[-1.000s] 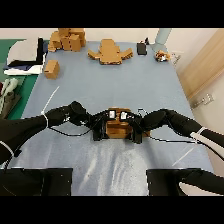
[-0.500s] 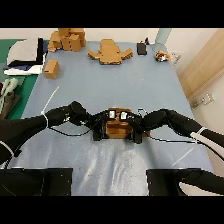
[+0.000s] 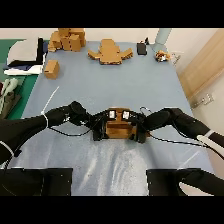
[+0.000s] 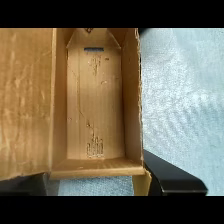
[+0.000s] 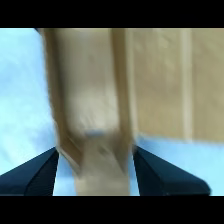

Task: Fold the box.

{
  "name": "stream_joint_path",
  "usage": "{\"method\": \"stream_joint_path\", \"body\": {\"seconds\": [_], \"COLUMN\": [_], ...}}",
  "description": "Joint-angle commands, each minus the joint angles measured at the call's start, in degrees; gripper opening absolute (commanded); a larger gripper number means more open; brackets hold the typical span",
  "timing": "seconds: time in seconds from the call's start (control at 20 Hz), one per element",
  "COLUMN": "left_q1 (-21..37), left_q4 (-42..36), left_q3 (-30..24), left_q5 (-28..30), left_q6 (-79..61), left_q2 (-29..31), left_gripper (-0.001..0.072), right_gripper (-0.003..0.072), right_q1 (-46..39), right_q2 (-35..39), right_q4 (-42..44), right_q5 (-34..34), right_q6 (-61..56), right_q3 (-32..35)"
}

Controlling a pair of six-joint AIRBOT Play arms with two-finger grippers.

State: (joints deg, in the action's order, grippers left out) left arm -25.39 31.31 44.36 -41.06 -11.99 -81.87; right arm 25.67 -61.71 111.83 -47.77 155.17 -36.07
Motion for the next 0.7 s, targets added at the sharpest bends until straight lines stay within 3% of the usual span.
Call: {"method": "stream_joint_path", "body": {"seconds": [0.0, 0.1, 0.25, 0.4, 0.65], "left_q1": [0.0, 0.0, 0.0, 0.0, 0.0], "left_q4": [0.0, 0.0, 0.0, 0.0, 0.0], "left_q3": [0.0, 0.0, 0.0, 0.0, 0.0], "left_q5": [0.0, 0.0, 0.0, 0.0, 0.0], "left_q6": [0.0, 0.0, 0.0, 0.0, 0.0], "left_q2": [0.0, 0.0, 0.0, 0.0, 0.0], "left_gripper": [0.0514, 0.0514, 0.0514, 0.0514, 0.0514], "right_gripper": [0.0720, 0.0720, 0.0720, 0.0720, 0.0712], "right_q1": [0.0, 0.0, 0.0, 0.2, 1.2], "right_q2": [5.7, 9.2, 12.7, 13.1, 13.1], "right_q4": [-11.1, -9.0, 2.1, 15.5, 16.2], "right_q5": [-4.8, -13.5, -24.2, -23.1, -9.0], "right_q6": [-13.8, -19.1, -31.4, -39.0, -43.4], "right_q3": [-0.1, -0.1, 0.0, 0.0, 0.0]}}
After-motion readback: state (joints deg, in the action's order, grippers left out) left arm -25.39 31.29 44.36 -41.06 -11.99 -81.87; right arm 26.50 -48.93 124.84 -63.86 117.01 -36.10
